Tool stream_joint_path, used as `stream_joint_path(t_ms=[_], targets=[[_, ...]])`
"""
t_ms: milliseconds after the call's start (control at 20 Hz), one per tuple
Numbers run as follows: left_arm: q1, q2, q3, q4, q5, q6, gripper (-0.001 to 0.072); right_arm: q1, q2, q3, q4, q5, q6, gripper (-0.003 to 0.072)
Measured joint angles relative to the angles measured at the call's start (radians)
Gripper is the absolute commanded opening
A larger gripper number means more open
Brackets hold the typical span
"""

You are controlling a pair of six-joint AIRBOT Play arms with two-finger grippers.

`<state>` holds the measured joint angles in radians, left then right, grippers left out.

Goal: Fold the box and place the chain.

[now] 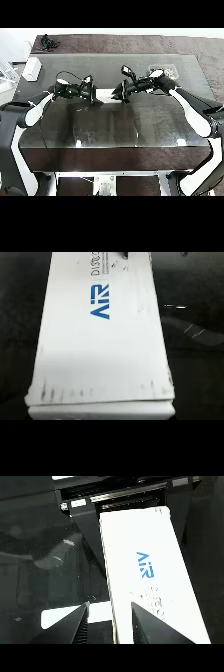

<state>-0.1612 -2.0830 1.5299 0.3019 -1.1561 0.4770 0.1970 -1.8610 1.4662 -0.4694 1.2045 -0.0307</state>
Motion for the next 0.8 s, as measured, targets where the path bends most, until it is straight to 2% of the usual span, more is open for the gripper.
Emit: stream_joint_path(t_ms=[50,150,200,400,800], targets=[[0.001,0.0,0.0,0.001,-0.002,0.0,0.029,-0.006,0.0,0.005,0.032,0.011,0.002,0.025],[-0.001,0.0,0.0,0.002,-0.006,0.0,0.029,-0.015,0.0,0.011,0.083,0.025,0.002,0.004],[-0.002,0.0,0.0,0.003,-0.006,0.0,0.029,-0.018,0.0,0.014,0.103,0.025,0.003,0.0004],[-0.001,0.0,0.0,0.004,-0.006,0.001,0.029,-0.023,-0.001,0.019,0.122,-0.027,0.05,0.0003],[-0.001,0.0,0.0,0.006,-0.007,0.003,0.029,0.003,-0.034,0.021,-0.054,-0.074,0.217,0.0003]])
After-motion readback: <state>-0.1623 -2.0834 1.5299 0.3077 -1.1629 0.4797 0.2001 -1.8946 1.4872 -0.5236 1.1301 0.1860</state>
